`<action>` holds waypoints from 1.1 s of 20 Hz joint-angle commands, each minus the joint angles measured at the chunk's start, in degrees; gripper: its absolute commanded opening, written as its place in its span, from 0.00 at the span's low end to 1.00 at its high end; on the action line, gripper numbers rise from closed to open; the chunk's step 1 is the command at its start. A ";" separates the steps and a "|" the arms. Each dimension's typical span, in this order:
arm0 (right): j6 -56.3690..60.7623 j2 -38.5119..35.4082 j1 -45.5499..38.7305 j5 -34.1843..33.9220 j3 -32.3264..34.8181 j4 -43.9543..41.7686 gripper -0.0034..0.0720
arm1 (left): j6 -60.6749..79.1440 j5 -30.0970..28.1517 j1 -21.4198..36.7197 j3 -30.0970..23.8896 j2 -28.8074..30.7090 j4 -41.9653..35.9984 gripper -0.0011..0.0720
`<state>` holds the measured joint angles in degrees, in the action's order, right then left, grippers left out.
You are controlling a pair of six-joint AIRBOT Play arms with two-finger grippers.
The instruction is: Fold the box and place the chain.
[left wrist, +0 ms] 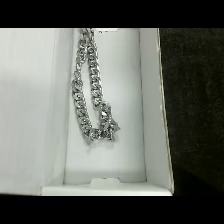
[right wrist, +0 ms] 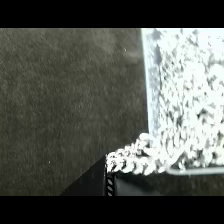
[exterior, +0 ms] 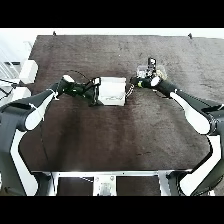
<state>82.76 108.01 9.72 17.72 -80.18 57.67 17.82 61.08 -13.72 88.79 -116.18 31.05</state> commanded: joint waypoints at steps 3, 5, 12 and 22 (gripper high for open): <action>-0.50 -7.10 0.55 1.53 2.51 3.74 0.05 | 0.00 0.00 0.00 0.02 0.02 0.00 0.25; -0.48 -14.01 1.42 3.50 5.44 6.56 0.05 | 0.00 0.00 0.00 0.02 0.02 0.00 0.25; -0.46 -36.13 8.02 9.92 7.65 12.26 0.05 | 0.00 0.02 0.00 0.02 0.02 0.00 0.25; 2.60 -41.86 19.87 11.72 7.85 13.62 0.05 | 0.00 0.04 0.00 0.02 0.02 0.00 0.25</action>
